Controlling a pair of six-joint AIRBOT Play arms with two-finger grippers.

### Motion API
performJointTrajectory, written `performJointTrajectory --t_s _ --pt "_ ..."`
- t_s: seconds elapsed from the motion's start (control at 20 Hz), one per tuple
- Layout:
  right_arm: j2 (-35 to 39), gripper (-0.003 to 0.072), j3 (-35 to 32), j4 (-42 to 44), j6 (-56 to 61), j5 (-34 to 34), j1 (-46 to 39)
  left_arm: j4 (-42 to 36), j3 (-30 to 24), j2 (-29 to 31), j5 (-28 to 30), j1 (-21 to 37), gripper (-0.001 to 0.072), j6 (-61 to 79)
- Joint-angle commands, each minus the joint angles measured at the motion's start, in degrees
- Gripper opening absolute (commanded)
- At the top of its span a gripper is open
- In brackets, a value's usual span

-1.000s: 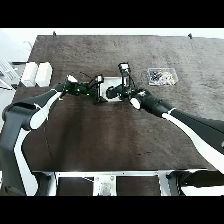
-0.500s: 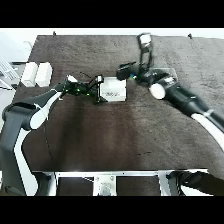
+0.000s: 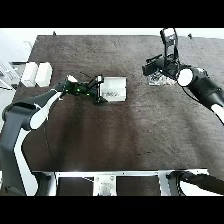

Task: Fold the box and place the chain.

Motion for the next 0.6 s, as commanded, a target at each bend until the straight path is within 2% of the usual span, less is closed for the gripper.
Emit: performJointTrajectory --t_s 0.0,0.05,0.15,0.4,0.55 --pt "-6.6 0.0010 4.5 25.2 -29.9 12.9 -4.1 0.0 0.0 0.0 0.0 0.0 0.0415 0.0" --pt "-9.2 0.0010 6.6 32.4 -37.1 17.8 -5.4 0.0 0.0 0.0 0.0 0.0 0.0415 0.0" --pt "-14.3 0.0010 10.8 41.6 -44.3 24.0 -7.3 0.0 0.0 0.0 0.0 0.0 0.0415 0.0" --pt "-25.4 0.0010 19.9 42.9 -48.7 32.5 -7.7 0.0 0.0 0.0 0.0 0.0 0.0415 0.0" --pt "-29.2 0.0013 23.4 42.9 -49.9 36.4 -7.1 0.0 0.0 0.0 0.0 0.0 0.0415 0.0"
